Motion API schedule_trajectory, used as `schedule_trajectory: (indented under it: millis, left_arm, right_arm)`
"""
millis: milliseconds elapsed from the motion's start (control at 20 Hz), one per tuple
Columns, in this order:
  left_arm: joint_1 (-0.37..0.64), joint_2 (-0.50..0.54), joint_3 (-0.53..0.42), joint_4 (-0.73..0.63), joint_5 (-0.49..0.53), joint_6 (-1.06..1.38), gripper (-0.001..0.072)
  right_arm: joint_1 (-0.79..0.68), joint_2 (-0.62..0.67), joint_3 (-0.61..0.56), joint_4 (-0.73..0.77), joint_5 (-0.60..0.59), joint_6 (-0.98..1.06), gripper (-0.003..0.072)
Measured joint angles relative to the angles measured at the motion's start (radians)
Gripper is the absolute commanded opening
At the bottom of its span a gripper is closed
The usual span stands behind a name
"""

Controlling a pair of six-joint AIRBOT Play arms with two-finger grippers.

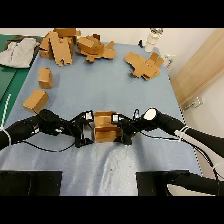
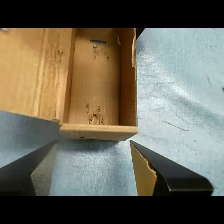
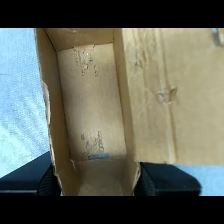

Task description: Fold the box.

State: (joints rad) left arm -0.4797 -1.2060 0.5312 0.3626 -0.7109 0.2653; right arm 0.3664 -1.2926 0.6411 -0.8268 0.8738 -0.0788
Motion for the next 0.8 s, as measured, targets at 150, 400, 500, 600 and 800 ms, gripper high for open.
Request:
schedule_trajectory:
  millis: [150,400,500,600,800]
  left_arm:
    - [-0.021,-0.012,0.005,-0.001,0.002,-0.003,0.0701]
    - [-0.054,-0.033,0.017,-0.003,0.012,-0.004,0.0701]
    - [-0.064,-0.045,0.029,-0.008,0.016,-0.006,0.07]
    - [-0.072,-0.056,0.042,-0.018,0.024,-0.009,0.07]
    - [-0.083,-0.074,0.057,-0.021,0.042,-0.022,0.0699]
  right_arm:
    - [0.0,0.0,0.0,0.0,0.0,-0.001,0.0521]
    - [0.0,0.0,0.0,0.0,0.0,-0.002,0.0521]
    - [0.0,0.0,0.0,0.0,0.0,-0.002,0.0522]
    - [0.0,0.0,0.0,0.0,0.0,0.0,0.0521]
    - [0.0,0.0,0.0,0.0,0.0,0.0,0.0521]
